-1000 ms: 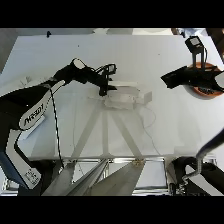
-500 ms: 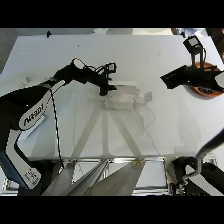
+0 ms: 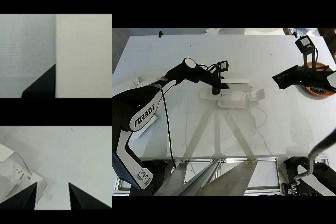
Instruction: Fold the box and place the chain.
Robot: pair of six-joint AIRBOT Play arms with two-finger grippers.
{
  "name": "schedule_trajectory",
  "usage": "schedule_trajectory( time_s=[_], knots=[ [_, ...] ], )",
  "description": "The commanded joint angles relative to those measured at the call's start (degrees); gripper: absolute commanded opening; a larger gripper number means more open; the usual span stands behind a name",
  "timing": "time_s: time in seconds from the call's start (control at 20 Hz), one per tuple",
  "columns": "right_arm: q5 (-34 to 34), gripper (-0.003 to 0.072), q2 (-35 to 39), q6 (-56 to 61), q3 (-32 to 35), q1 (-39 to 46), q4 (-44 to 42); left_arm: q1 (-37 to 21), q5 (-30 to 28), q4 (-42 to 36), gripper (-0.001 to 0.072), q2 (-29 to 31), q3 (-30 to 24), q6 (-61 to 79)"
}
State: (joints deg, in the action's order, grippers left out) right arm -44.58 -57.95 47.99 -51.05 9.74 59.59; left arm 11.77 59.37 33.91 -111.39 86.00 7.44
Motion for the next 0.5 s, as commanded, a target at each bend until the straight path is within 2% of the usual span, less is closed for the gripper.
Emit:
schedule_trajectory(
  time_s=[0.0, 0.45],
  knots=[
    [-0.04, 0.0433, -0.04, 0.00, -0.02, -0.02, -0.11, 0.02, -0.24, 1.95, 0.0007, -0.09, 0.07, 0.02],
    [-0.94, 0.0433, -0.04, 0.00, -0.02, -0.02, -0.17, 0.02, -0.11, 2.16, 0.0009, -0.31, 0.07, 0.02]
  ],
)
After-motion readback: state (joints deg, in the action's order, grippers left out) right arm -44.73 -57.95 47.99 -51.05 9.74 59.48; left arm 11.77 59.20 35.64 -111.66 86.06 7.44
